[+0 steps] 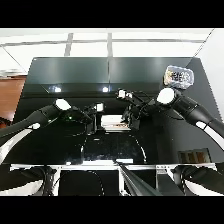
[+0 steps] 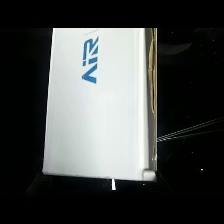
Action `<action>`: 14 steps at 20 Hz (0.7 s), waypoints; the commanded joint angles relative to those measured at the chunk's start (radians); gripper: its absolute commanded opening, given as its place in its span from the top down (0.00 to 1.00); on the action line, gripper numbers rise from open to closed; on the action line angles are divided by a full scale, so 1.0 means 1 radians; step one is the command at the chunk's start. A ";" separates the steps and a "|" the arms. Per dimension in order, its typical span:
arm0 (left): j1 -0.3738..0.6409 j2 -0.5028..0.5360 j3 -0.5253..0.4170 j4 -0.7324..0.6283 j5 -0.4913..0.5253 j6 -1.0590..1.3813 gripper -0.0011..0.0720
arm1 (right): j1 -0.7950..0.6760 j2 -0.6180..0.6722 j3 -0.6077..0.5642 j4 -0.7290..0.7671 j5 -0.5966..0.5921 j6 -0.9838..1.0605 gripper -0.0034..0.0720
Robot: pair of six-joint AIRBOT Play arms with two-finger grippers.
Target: Fold the box and place the chain.
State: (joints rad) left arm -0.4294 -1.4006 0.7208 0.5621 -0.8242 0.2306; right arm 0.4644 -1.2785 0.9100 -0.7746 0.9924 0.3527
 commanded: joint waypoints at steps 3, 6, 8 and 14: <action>0.000 -0.001 0.000 0.001 -0.002 0.001 0.45 | 0.001 -0.001 -0.004 -0.015 -0.001 0.011 0.78; 0.000 -0.001 0.000 0.001 -0.002 0.001 0.45 | 0.001 -0.002 -0.004 -0.016 0.016 0.011 0.78; 0.000 -0.001 0.000 0.001 -0.002 0.001 0.45 | 0.001 -0.002 -0.007 -0.019 0.016 0.010 0.69; 0.000 -0.001 0.000 0.001 -0.002 0.002 0.45 | 0.001 -0.002 -0.020 -0.038 0.014 0.014 0.67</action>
State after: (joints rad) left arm -0.4294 -1.4006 0.7208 0.5625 -0.8253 0.2321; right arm 0.4648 -1.2808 0.8932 -0.8043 1.0054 0.3645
